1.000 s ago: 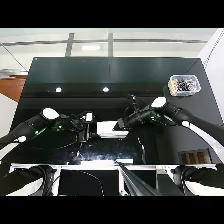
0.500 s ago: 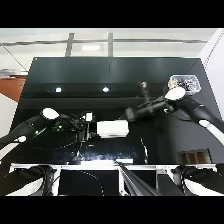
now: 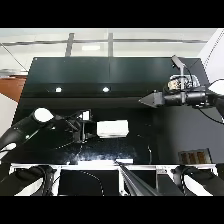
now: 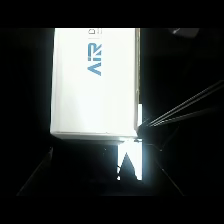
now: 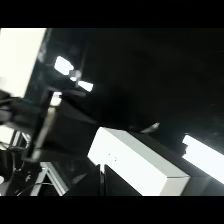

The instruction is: Fold the box and place the chain.

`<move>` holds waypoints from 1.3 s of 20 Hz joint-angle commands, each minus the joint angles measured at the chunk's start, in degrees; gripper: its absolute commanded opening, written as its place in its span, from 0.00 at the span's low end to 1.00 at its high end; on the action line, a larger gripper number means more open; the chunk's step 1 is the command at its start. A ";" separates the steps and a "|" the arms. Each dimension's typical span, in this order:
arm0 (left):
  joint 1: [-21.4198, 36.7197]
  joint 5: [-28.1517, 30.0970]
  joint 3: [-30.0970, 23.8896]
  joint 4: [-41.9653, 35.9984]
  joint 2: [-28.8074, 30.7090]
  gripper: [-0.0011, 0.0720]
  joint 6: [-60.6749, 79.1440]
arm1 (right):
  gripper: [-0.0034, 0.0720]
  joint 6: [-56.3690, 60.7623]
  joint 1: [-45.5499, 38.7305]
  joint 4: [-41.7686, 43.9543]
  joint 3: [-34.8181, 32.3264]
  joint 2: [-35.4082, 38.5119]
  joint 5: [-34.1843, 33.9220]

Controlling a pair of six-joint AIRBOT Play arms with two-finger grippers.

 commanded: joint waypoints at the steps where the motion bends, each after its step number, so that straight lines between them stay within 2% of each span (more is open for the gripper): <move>1: -0.11 -4.70 1.33 4.70 6.78 0.99 -12.24 | 0.10 0.00 -1.49 -2.23 0.04 0.90 0.31; 3: -0.46 -5.55 2.51 3.34 6.93 0.99 -15.08 | 0.10 -0.02 -1.49 -3.04 0.02 0.90 -0.57; 6: -2.78 -4.13 5.40 2.54 3.65 0.99 -15.19 | 0.10 0.02 -1.49 -3.43 0.02 0.90 -1.20; 11: -9.66 5.20 8.96 -1.55 -5.18 0.99 -15.12 | 0.10 0.04 -1.49 -3.43 -0.02 0.87 -1.05; 15: -15.17 11.23 9.68 -1.79 -9.33 0.99 -15.15 | 0.10 0.02 -1.49 -3.54 -0.02 0.87 -1.11; 18: -17.18 12.26 9.68 -1.77 -10.69 0.99 -15.15 | 0.10 0.02 -1.49 -3.61 -0.02 0.87 -1.29; 26: -17.27 12.57 11.10 -1.77 -11.58 0.99 -15.15 | 0.10 0.02 -1.49 -3.67 -0.02 0.87 -1.31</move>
